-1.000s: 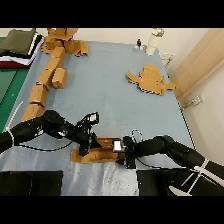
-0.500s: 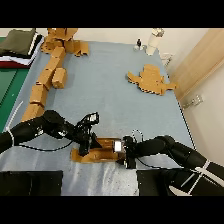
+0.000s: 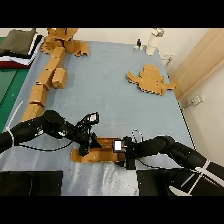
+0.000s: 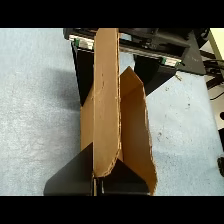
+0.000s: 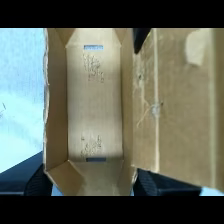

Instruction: Fold the box.

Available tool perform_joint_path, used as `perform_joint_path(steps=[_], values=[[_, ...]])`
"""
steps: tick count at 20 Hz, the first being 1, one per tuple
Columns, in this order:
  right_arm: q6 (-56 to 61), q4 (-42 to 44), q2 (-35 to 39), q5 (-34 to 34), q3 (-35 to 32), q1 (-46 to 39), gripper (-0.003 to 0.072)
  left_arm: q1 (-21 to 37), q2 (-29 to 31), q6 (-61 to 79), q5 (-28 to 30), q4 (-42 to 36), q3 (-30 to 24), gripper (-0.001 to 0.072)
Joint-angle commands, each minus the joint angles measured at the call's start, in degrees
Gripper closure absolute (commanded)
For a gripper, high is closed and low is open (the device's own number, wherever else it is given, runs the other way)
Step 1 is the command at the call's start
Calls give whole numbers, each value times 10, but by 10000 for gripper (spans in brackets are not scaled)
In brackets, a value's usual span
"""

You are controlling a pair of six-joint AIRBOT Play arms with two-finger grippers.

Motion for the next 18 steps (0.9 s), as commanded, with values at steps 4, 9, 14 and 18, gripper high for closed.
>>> perform_joint_path(steps=[4, 9, 14, 18], values=[[-4, 8, -7, 5, 0, 1, 40, 0, 0, 0, 0, 0, 0, 696], [-8, 7, -24, 4, 0, 1, 123, 0, 0, 0, 0, 0, 0, 696], [-8, 3, -24, 4, 0, 0, 144, 0, 0, 0, 0, 0, 0, 696], [-8, 3, -24, 4, 0, 1, 167, 0, 0, 0, 0, 0, 0, 696]])
